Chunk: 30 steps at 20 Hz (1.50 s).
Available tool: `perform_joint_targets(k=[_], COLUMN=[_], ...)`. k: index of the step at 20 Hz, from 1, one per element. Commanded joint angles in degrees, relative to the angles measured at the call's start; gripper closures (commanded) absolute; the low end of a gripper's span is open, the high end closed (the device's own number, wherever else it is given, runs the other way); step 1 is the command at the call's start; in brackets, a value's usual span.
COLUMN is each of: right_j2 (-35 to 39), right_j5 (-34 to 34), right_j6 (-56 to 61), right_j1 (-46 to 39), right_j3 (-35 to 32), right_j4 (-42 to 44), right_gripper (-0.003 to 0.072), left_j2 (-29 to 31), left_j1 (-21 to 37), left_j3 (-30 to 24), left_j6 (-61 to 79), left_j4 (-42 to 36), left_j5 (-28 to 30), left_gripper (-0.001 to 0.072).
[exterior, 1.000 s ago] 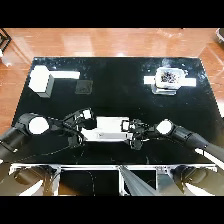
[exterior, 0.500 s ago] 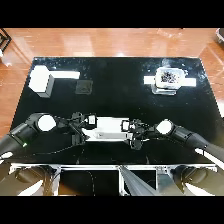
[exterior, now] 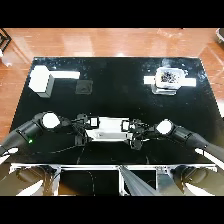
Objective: Fold the box and place the chain.
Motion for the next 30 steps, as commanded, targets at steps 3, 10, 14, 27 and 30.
perform_joint_targets(k=[3,10,14,27,30], right_j2=[0.0,0.0,0.0,0.0,0.0], right_j5=[0.0,0.0,0.0,0.0,0.0], right_j6=[0.0,0.0,0.0,0.0,0.0], right_j1=[0.0,0.0,0.0,0.0,0.0], right_j3=[0.0,0.0,0.0,0.0,0.0], right_j4=[0.0,0.0,0.0,0.0,0.0], right_gripper=[0.0391,0.0391,0.0391,0.0391,0.0391], left_j2=[-0.9,-3.8,-3.8,-4.2,-4.3], left_j1=[-0.4,-2.7,-2.7,-2.7,-2.7], left_j3=[0.0,0.0,0.1,0.1,0.1], left_j6=[1.7,1.6,1.6,1.6,1.6], left_j4=[-1.7,-2.4,-2.4,-6.6,-7.1], left_j5=[-0.4,1.1,1.5,1.6,1.5], left_gripper=[0.0091,0.0220,0.0304,0.0397,0.0398])
